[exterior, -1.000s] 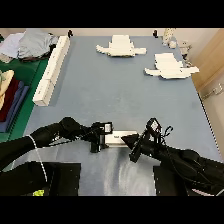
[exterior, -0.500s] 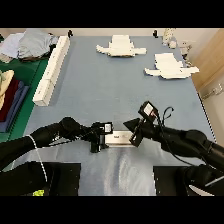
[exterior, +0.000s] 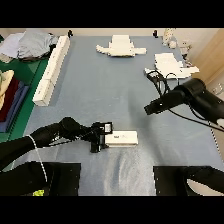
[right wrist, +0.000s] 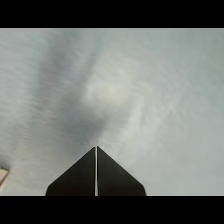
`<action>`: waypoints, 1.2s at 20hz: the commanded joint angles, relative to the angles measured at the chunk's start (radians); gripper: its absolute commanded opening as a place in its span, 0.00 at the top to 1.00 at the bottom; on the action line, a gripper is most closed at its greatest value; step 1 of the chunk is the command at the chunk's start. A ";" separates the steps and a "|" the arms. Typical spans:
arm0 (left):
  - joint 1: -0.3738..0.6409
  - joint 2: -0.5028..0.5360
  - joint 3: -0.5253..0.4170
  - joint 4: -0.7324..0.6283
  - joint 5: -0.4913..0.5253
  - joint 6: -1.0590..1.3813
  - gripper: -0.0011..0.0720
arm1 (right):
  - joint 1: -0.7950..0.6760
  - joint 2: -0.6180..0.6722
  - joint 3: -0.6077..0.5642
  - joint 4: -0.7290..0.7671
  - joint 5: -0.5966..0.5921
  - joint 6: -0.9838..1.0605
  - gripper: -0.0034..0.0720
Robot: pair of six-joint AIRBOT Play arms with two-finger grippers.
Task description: Fold the box.
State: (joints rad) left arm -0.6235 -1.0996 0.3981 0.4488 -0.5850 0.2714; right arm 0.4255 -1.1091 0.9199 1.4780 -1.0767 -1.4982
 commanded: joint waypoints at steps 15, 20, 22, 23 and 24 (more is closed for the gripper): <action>0.390 0.359 0.001 0.472 -0.358 -0.851 0.34 | -0.056 -0.148 0.103 -0.026 -0.192 0.181 0.93; 0.738 0.606 0.001 0.686 -0.537 -1.094 0.34 | -0.056 -0.148 0.103 -0.025 -0.192 0.181 0.93; 0.858 0.675 0.001 0.788 -0.613 -1.135 0.34 | -0.056 -0.148 0.103 -0.025 -0.192 0.181 0.93; 0.912 0.699 0.001 0.830 -0.646 -1.135 0.34 | -0.056 -0.148 0.103 -0.025 -0.192 0.181 0.93; 0.964 0.717 0.001 0.874 -0.665 -1.133 0.34 | -0.056 -0.148 0.103 -0.025 -0.192 0.181 0.93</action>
State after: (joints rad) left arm 0.1837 -0.4675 0.3981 1.1584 -1.1400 -0.7826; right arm 0.3683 -1.2560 1.0222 1.4525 -1.2694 -1.3174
